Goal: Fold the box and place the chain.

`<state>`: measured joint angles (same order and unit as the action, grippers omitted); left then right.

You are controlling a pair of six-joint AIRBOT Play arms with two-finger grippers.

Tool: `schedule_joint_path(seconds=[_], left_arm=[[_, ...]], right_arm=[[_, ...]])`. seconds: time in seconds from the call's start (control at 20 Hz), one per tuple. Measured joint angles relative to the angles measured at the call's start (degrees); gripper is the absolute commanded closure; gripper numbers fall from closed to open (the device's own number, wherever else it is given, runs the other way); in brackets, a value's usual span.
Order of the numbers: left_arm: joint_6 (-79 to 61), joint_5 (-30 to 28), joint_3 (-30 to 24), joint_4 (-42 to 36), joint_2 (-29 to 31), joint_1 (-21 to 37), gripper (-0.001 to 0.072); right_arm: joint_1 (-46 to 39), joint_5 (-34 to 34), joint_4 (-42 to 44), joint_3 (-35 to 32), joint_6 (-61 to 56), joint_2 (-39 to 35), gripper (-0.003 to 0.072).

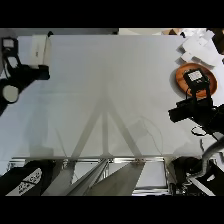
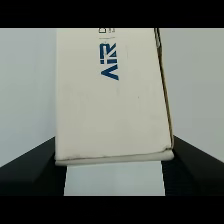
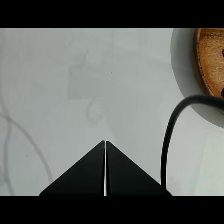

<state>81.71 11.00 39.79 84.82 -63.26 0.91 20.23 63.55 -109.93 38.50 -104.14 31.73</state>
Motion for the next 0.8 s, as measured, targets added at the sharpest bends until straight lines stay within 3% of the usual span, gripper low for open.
schedule_joint_path(seconds=[0.2, 0.3, 0.55, 0.6, 0.65, 0.7, 0.8], left_arm=[[0.3, -4.2, -1.7, 0.0, -7.6, 1.3, 0.0655], [0.3, -6.1, -2.0, 0.0, -10.3, 1.7, 0.0552], [-2.5, -7.8, -2.2, 0.1, -14.5, 2.0, 0.0543], [-2.8, -7.9, -2.3, 0.1, -15.0, 2.0, 0.0441], [-3.1, -8.0, -2.3, 0.1, -15.5, 2.0, 0.0282], [-3.3, -8.2, -2.3, 0.1, -15.8, 2.0, 0.0248], [-3.5, -8.2, -2.3, 0.1, -16.2, 2.0, 0.0248]], right_arm=[[0.0, 0.0, 0.0, 0.0, 0.0, 0.0, 0.0676], [0.0, 0.0, 0.0, 0.0, 0.0, 0.0, 0.0676], [0.0, 0.0, 0.0, 0.0, 0.0, 0.0, 0.0676], [0.0, 0.0, 0.0, 0.0, 0.0, 0.0, 0.0676], [0.0, 0.0, 0.0, 0.0, 0.0, 0.0, 0.0676], [0.0, 0.0, 0.0, 0.0, 0.0, 0.0, 0.0676], [0.0, 0.0, 0.0, 0.0, 0.0, 0.0, 0.0676]])
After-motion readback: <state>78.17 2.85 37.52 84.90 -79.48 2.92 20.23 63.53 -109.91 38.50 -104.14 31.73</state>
